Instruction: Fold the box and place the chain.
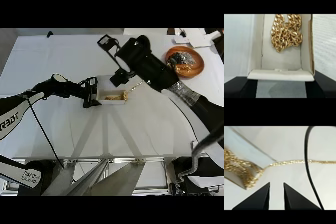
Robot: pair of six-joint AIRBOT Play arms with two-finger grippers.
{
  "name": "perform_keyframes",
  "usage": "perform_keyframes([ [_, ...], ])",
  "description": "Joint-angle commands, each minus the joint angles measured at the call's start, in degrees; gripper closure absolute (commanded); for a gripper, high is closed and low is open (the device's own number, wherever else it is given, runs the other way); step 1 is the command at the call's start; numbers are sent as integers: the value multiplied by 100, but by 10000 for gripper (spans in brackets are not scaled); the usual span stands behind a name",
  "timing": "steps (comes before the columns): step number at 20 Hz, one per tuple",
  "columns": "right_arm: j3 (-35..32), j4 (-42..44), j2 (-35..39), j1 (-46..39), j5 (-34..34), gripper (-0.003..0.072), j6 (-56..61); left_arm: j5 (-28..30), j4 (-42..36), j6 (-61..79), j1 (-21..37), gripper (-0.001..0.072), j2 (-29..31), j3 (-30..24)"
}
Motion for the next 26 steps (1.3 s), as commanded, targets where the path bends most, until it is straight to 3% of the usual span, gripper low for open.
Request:
perform_keyframes([
  [1, -2, -131, 120, -577, 280, 443, 280, 2, 2, 2, 0, 314, 0, 2],
  [2, -2, -107, 120, -820, 345, 329, 446, 2, 2, 0, 0, 314, 0, 2],
  [4, -2, -37, 120, -1279, 422, 293, 555, 2, 2, 0, 0, 314, 0, 2],
  [7, -2, -15, 120, -1943, 247, 288, 553, 2, 0, 0, 0, 314, 0, 2],
  [12, -2, 96, -61, -3298, -704, 285, 522, 0, 0, 0, 0, 314, 0, 2],
  [14, -2, 251, -293, -3827, -837, 262, 361, 2, 0, 0, 0, 314, 0, 2],
  [15, -2, 354, -422, -4065, -885, 206, 232, 2, 2, 0, 0, 314, 0, 2],
  [17, 0, 728, -651, -4452, -1158, 204, 74, 2, 2, 2, 0, 314, 0, 2],
  [20, 0, 1438, -951, -4848, -1740, 205, 79, 2, 2, 0, 0, 314, 0, 2],
  [26, 0, 1552, -1690, -4992, -2151, 205, 74, 2, 0, 0, 0, 314, 0, 2],
])
